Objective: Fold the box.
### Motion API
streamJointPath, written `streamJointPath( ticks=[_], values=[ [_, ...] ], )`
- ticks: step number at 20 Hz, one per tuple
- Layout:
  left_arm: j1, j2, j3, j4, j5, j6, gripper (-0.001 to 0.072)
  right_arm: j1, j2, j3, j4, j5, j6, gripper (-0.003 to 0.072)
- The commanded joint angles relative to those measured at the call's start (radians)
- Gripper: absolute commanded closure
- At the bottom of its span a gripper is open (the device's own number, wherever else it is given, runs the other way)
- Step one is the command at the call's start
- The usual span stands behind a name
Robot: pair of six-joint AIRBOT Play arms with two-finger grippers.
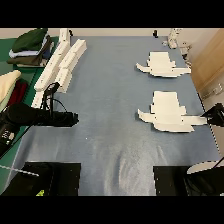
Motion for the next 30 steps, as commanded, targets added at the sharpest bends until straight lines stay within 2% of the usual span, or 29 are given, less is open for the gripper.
streamJointPath(
  ticks=[1, 3, 5, 6, 9, 12, 15, 19, 21, 22, 23, 24, 30],
  values=[
    [0.0, 0.001, 0.0, -0.003, 0.004, 0.0, 0.0694, -0.001, -0.019, 0.005, 0.104, -0.038, -0.046, 0.0284],
    [0.0, 0.001, 0.0, -0.003, 0.014, 0.001, 0.0694, 0.002, -0.019, 0.005, 0.161, -0.057, -0.058, 0.0428],
    [0.0, 0.001, 0.0, -0.004, 0.034, 0.001, 0.0694, 0.028, -0.019, 0.005, 0.164, -0.069, -0.059, 0.0637],
    [0.0, 0.001, 0.0, -0.004, 0.047, 0.001, 0.0694, 0.047, -0.018, 0.005, 0.166, -0.071, -0.058, 0.0683],
    [0.0, 0.001, 0.0, -0.011, 0.09, 0.0, 0.0694, 0.127, -0.001, -0.012, 0.22, -0.072, -0.045, 0.0684],
    [0.019, -0.01, 0.0, -0.01, 0.082, 0.0, 0.0693, 0.22, 0.098, -0.125, 0.272, -0.016, -0.033, 0.0684],
    [0.085, -0.079, 0.002, -0.01, 0.059, 0.013, 0.0694, 0.326, 0.283, -0.363, 0.269, 0.119, 0.06, 0.0684],
    [0.154, -0.219, 0.043, -0.07, -0.037, 0.195, 0.0693, 0.5, 0.596, -0.734, 0.265, 0.314, 0.18, 0.0684],
    [0.163, -0.265, 0.075, -0.118, -0.043, 0.266, 0.0694, 0.578, 0.745, -0.87, 0.257, 0.404, 0.273, 0.0682],
    [0.164, -0.281, 0.092, -0.136, -0.043, 0.289, 0.0693, 0.605, 0.803, -0.913, 0.245, 0.424, 0.311, 0.0643],
    [0.164, -0.294, 0.104, -0.148, -0.043, 0.302, 0.0694, 0.625, 0.846, -0.941, 0.227, 0.426, 0.341, 0.05],
    [0.164, -0.308, 0.116, -0.159, -0.043, 0.302, 0.0693, 0.639, 0.865, -0.95, 0.213, 0.422, 0.349, 0.0417],
    [0.163, -0.385, 0.135, -0.212, -0.055, 0.322, 0.0693, 0.645, 0.836, -0.919, 0.244, 0.412, 0.264, 0.0417]
  ],
)
